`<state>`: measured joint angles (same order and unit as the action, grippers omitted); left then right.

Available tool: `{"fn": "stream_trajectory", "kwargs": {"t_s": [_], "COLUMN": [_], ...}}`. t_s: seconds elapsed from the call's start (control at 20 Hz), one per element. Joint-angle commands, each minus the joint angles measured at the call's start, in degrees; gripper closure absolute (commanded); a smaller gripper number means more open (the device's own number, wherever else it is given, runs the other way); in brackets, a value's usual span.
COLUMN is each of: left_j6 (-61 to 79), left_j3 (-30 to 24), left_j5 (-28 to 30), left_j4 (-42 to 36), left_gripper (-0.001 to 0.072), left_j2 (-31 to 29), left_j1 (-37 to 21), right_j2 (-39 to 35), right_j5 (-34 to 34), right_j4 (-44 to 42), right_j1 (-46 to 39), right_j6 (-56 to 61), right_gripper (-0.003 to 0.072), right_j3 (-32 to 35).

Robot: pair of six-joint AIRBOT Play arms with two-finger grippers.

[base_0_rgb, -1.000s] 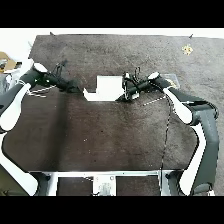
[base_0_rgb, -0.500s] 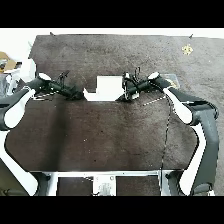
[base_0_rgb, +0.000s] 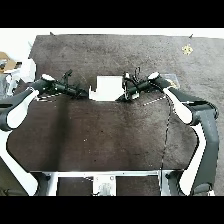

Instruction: Fold the box and place the chain.

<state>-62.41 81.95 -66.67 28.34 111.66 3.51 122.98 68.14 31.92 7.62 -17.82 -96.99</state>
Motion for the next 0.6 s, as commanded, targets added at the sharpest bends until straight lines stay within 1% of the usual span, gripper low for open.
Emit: {"fn": "stream_trajectory", "kwargs": {"t_s": [0.0, 0.05, 0.1, 0.15, 0.2, 0.55], "left_j6": [3.32, 4.31, 5.57, 7.06, 7.45, 7.37], "left_j3": [0.02, 0.02, 0.13, 0.13, 0.13, 0.87], "left_j5": [-1.53, -1.55, -1.92, -2.67, -3.04, -3.52], "left_j4": [-3.8, -4.7, -5.55, -6.97, -7.41, -7.23], "left_gripper": [0.0697, 0.0695, 0.056, 0.0367, 0.0353, 0.0354], "left_j2": [0.0, -0.04, -0.04, -0.07, -0.07, -0.15], "left_j1": [0.15, 0.15, 0.15, 0.26, 0.26, 1.09], "right_j2": [0.02, 0.02, 0.02, 0.02, 0.02, 0.02], "right_j5": [0.0, 0.0, 0.0, 0.0, 0.0, 0.02], "right_j4": [0.0, 0.0, 0.0, 0.0, 0.0, 0.0], "right_j1": [0.04, 0.04, 0.04, 0.04, 0.04, 0.07], "right_j6": [0.02, 0.02, 0.02, 0.02, 0.02, 0.02], "right_gripper": [0.0238, 0.0239, 0.0238, 0.0238, 0.0238, 0.0238], "right_j3": [0.02, 0.02, 0.02, 0.02, 0.02, 0.02]}}
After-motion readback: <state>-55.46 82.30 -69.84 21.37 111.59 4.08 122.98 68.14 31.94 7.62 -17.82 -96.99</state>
